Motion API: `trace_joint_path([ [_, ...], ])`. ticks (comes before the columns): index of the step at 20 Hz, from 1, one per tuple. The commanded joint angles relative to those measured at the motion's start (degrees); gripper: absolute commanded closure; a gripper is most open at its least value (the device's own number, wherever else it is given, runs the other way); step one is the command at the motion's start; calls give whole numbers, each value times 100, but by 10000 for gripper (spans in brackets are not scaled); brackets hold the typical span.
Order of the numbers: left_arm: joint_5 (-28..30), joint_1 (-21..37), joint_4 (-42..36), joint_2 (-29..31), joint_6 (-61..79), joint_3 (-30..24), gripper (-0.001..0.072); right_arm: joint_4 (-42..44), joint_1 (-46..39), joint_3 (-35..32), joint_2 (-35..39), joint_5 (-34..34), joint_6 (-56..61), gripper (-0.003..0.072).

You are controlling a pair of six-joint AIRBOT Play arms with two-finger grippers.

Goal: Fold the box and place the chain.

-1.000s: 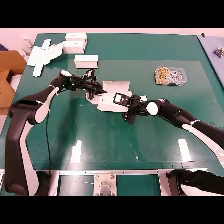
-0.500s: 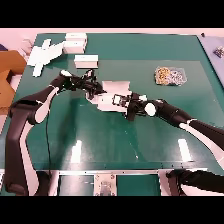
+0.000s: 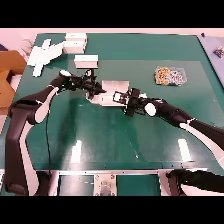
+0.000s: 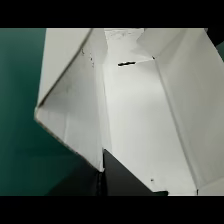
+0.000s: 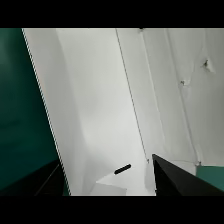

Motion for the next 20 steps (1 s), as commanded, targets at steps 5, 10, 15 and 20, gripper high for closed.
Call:
trace_joint_path([
  [5, -7, 0, 7, -2, 2, -2, 690, 238, -313, 61, 4, -90, 37, 79],
  [10, -4, 0, 7, 0, 2, -2, 691, 605, -516, 190, 4, 66, 15, 79],
  [15, -7, 0, 7, -2, 2, -2, 691, 2026, -758, 411, -4, 623, -1300, 78],
  [20, -7, 0, 7, 0, 2, -2, 691, 3827, -1274, 704, -387, 1580, -2973, 78],
])
